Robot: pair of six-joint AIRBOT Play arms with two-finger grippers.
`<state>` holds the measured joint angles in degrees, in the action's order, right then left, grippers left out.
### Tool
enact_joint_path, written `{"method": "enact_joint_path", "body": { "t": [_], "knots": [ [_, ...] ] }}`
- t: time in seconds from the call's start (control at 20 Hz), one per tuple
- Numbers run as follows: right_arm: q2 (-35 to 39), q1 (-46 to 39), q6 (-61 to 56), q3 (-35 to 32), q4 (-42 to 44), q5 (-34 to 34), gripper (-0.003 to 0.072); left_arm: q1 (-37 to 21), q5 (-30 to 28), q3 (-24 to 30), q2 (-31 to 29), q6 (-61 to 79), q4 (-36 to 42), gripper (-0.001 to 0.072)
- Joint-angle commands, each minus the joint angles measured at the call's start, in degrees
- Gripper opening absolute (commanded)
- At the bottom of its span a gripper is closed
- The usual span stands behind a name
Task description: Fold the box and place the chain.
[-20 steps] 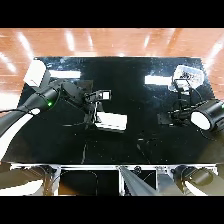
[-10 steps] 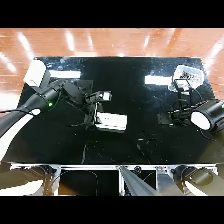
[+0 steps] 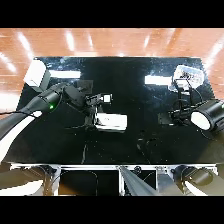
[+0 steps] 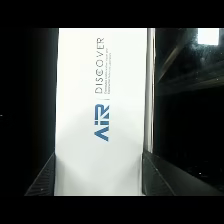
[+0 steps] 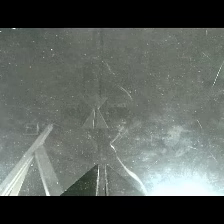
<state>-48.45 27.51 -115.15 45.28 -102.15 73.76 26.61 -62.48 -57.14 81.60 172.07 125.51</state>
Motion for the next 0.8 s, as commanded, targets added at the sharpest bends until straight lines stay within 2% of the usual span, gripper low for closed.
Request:
{"method": "enact_joint_path", "body": {
  "t": [0.0, 0.2, 0.3, 0.35, 0.4, 0.5, 0.75],
  "knots": [
    [0.0, 0.0, 0.0, 0.0, -0.1, -0.6, 0.0069, 0.0, 2.3, 0.8, 0.1, 0.0, -0.3, 0.0638],
    [0.0, 0.0, 0.0, 0.0, -0.1, -0.9, 0.0069, 0.4, 3.8, 1.9, 0.1, 0.0, -0.3, 0.0635],
    [0.0, 0.0, 0.0, 0.0, -0.2, -0.9, 0.0069, 0.4, 5.0, 1.9, 0.1, 0.0, -0.3, 0.0599],
    [0.0, 0.0, 0.0, 0.0, -0.2, -0.9, 0.0069, 0.4, 5.2, 1.9, 0.1, 0.0, -0.3, 0.0471],
    [0.0, 0.0, 0.0, 0.0, -0.2, -0.9, 0.0069, 0.4, 5.2, 1.9, 0.1, 0.0, -0.3, 0.0273],
    [0.0, 0.0, 0.0, 0.0, -0.1, -0.9, 0.0069, 0.4, 6.0, 1.7, 0.1, 0.0, -0.3, 0.0021],
    [0.0, 0.0, 0.0, 0.0, 0.3, -0.3, 0.0069, -0.6, 6.1, 1.0, -2.6, 0.0, -1.0, 0.0019]
  ]
}}
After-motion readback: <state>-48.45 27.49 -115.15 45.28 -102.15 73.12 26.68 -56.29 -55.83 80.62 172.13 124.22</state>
